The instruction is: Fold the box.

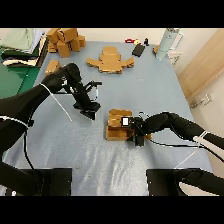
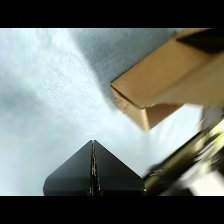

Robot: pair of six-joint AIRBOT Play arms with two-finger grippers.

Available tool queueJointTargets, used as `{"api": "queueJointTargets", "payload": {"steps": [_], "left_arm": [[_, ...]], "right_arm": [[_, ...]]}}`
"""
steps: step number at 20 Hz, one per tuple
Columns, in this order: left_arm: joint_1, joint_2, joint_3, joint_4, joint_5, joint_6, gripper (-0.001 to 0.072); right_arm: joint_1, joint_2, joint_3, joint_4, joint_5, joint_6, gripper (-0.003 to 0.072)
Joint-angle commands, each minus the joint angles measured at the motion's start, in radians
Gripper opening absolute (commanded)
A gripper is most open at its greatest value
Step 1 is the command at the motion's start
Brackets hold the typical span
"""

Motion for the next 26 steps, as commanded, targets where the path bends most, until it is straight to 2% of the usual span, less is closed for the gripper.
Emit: {"api": "queueJointTargets", "payload": {"steps": [1,3,5,9,11,14,17,18,19,20,21,22,26], "left_arm": [[0.006,0.005,-0.006,-0.005,0.016,0.336,0.0011],[-0.016,0.043,-0.061,-0.006,0.109,0.404,0.0010],[-0.031,0.108,-0.154,-0.013,0.227,0.470,0.0009],[0.029,0.250,-0.381,-0.074,0.440,0.636,0.0009],[0.047,0.301,-0.465,-0.138,0.481,0.779,0.0011],[0.051,0.325,-0.558,-0.282,0.515,1.005,0.0012],[0.024,0.325,-0.624,-0.320,0.590,1.192,0.0026],[0.011,0.325,-0.642,-0.320,0.589,1.272,0.0329],[-0.002,0.325,-0.659,-0.321,0.595,1.312,0.0445],[-0.011,0.325,-0.676,-0.321,0.598,1.349,0.0471],[-0.020,0.325,-0.692,-0.332,0.613,1.393,0.0616],[-0.029,0.325,-0.710,-0.373,0.631,1.448,0.0691],[-0.098,0.325,-0.746,-0.561,0.664,1.664,0.0691]], "right_arm": [[0.000,0.000,0.000,0.000,0.000,0.000,0.0442],[0.000,0.000,0.000,0.000,0.000,0.000,0.0442],[0.000,0.000,0.000,0.000,0.000,0.000,0.0442],[0.000,0.000,0.000,0.000,0.000,0.000,0.0442],[0.000,0.000,0.000,0.000,0.000,0.000,0.0442],[0.000,0.000,0.000,0.000,0.000,0.000,0.0442],[0.000,0.000,0.000,0.000,0.000,0.000,0.0442],[0.000,0.000,0.000,0.000,0.000,0.000,0.0443],[0.000,0.000,0.000,0.000,0.000,0.000,0.0442],[0.000,0.000,0.000,0.000,0.000,0.000,0.0443],[0.000,0.000,0.000,0.000,0.000,0.000,0.0443],[0.000,0.000,0.000,0.000,0.000,0.000,0.0442],[0.000,0.000,0.000,0.000,0.000,0.000,0.0442]]}}
